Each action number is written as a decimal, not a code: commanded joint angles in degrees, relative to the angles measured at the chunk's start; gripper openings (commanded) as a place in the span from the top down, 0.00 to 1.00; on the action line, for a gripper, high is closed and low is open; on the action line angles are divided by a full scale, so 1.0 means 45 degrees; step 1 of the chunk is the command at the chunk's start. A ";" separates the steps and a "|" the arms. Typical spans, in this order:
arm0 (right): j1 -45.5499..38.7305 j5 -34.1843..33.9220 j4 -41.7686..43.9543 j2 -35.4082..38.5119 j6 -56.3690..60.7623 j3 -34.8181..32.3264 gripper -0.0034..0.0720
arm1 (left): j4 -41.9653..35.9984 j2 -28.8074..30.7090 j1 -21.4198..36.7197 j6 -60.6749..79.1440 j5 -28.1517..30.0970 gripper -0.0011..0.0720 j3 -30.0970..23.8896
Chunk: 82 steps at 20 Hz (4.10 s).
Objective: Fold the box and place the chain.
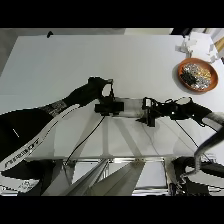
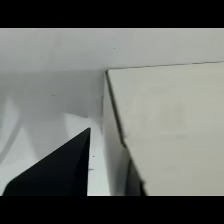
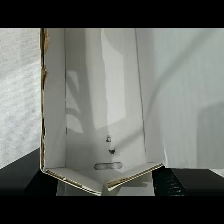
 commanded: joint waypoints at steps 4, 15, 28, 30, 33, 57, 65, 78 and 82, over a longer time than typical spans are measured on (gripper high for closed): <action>0.0005 0.0010 0.0000 0.0005 0.0000 -0.0005 0.53 | 0.0733 -0.0102 -0.0223 -0.0291 0.0194 0.62 0.0083; 0.0005 0.0010 0.0000 0.0005 0.0000 -0.0005 0.53 | 0.0806 -0.0136 -0.0243 -0.0248 0.0083 0.97 0.0563; 0.0005 0.0010 0.0000 0.0000 0.0000 -0.0005 0.53 | 0.1180 -0.0359 -0.0267 0.0107 -0.0612 0.67 0.0801; 0.0005 0.0010 0.0000 0.0005 0.0000 -0.0005 0.53 | 0.1132 -0.0369 -0.0219 0.0301 -0.0874 0.67 0.0831; 0.0005 0.0010 0.0005 0.0005 0.0000 -0.0005 0.53 | 0.1171 -0.0529 -0.0102 0.0816 -0.1860 0.67 0.1321; 0.0005 0.0015 0.0000 0.0005 0.0000 -0.0005 0.53 | 0.1331 -0.1404 -0.0636 0.0563 -0.1389 0.98 0.2064; 0.0005 0.0015 0.0000 0.0005 0.0000 -0.0005 0.53 | 0.1331 -0.1404 -0.0636 0.0563 -0.1608 0.81 0.2064; 0.0000 0.0015 0.0000 0.0005 0.0000 -0.0005 0.53 | 0.1277 -0.1326 -0.0636 0.0991 -0.2079 0.67 0.2064; 0.0005 0.0010 0.0000 0.0005 0.0000 -0.0005 0.53 | 0.1292 -0.0971 -0.0617 0.1205 -0.2079 0.67 0.2059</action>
